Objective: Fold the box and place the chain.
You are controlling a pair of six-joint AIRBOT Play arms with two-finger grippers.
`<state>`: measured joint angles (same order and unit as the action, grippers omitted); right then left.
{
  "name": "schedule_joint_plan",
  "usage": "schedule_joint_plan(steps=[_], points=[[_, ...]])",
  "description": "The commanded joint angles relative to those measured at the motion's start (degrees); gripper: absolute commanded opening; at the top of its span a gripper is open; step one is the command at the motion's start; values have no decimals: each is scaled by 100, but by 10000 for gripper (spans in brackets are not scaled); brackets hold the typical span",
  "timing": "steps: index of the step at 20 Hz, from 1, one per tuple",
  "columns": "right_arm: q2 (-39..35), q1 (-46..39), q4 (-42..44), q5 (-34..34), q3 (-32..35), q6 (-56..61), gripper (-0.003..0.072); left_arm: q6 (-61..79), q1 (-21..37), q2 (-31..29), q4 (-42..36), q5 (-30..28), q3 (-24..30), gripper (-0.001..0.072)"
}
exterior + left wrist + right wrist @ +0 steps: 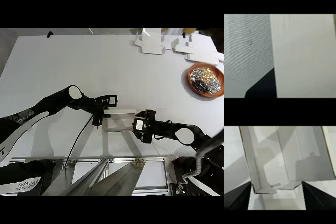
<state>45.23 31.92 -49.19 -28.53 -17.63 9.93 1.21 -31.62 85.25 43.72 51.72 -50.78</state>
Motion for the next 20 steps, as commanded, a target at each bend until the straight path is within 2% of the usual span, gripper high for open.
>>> schedule_joint_plan(steps=[1,7,10,16,20], points=[[52,-345,505,-166,-13,-321,691,0,-2,-7,2,0,-7,11],[590,-826,1550,-422,-37,-1432,690,0,-2,-7,0,0,-7,11],[789,-1158,1620,-699,-170,-1836,690,2,-2,-7,0,0,-4,11],[1386,-1563,2603,-1615,-234,-3123,672,2,-2,-7,0,2,-7,11],[1856,-1582,2739,-1700,-385,-3554,653,0,-2,-7,0,13,-7,11]])
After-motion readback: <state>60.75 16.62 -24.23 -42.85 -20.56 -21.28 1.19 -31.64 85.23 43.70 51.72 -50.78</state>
